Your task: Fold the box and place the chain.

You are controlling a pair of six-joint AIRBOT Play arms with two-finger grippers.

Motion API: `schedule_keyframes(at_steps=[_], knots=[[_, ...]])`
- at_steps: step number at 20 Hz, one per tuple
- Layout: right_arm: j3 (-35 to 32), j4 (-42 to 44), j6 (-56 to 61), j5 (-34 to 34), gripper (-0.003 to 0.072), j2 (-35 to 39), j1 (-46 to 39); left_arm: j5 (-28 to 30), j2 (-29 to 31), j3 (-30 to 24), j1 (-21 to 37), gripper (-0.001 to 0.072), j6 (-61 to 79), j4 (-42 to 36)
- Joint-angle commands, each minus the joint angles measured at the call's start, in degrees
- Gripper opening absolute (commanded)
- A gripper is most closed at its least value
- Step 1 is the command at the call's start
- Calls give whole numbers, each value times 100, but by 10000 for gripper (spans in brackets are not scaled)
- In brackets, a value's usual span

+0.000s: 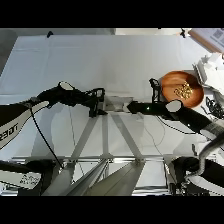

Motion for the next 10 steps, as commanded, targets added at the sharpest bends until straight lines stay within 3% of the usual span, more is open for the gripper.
schedule_keyframes(at_steps=[1,5,8,10], knots=[[162,-249,168,-122,556,4,107,2,4,0,2,387,2,2],[684,-2223,1952,-66,554,0,404,2,4,0,2,387,2,2],[929,-4146,3563,509,554,0,560,0,4,2,2,387,2,2],[962,-4861,4061,868,554,0,640,2,4,2,2,387,2,2]])
